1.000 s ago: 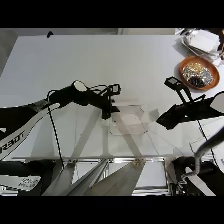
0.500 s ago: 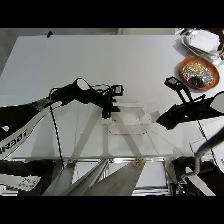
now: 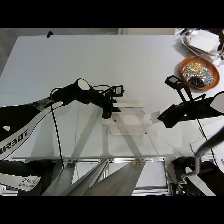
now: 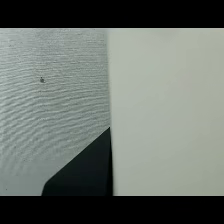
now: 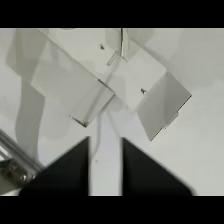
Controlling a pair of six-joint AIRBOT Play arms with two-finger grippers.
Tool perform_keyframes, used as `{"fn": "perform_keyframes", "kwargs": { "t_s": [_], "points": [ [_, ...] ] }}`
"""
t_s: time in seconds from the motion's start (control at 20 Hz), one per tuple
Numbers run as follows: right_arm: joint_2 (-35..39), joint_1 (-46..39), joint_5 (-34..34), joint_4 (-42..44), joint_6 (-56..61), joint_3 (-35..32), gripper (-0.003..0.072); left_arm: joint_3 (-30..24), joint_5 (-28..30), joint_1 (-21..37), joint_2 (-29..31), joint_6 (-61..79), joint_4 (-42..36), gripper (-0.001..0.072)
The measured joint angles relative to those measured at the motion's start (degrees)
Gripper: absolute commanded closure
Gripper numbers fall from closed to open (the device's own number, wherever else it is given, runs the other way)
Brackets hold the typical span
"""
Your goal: Fold the box and place the chain.
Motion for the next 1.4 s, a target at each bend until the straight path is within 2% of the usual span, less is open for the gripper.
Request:
{"fn": "perform_keyframes", "kwargs": {
  "t_s": [0.3,0.6,0.75,0.8,0.95,1.0,1.1,1.25,1.4],
  "points": [
    [0.0,2.36,-3.32,2.6,-4.0,-0.17,0.067,0.0,0.0,0.0,0.0,-0.02,0.07,0.07],
    [0.04,19.5,-12.96,-1.31,-13.22,-5.79,0.0667,0.0,-0.02,0.0,0.0,-0.02,0.07,0.07],
    [0.61,23.98,-15.67,-4.2,-14.8,-6.99,0.0664,0.0,-0.04,0.0,0.0,-0.02,0.09,0.07],
    [0.85,24.74,-16.17,-5.7,-15.15,-7.34,0.0599,0.0,-0.07,0.0,0.0,-0.02,0.07,0.07],
    [1.97,25.9,-17.86,-11.5,-16.09,-9.64,0.0199,0.0,-0.13,0.0,0.0,-0.02,0.07,0.07],
    [2.58,26.1,-18.97,-12.83,-17.03,-10.86,0.0111,0.0,-0.15,0.0,0.0,-0.02,0.07,0.07],
    [4.46,26.36,-22.51,-14.84,-19.65,-14.27,0.0064,0.0,-0.15,0.0,0.0,-0.02,0.04,0.07],
    [7.41,26.53,-28.44,-15.78,-24.09,-19.43,0.0064,0.0,-0.17,0.0,0.0,-0.02,0.02,0.07],
    [8.7,26.58,-32.96,-12.83,-31.26,-23.74,0.0059,0.0,-0.17,0.0,0.0,-0.02,0.02,0.07]
  ]
}}
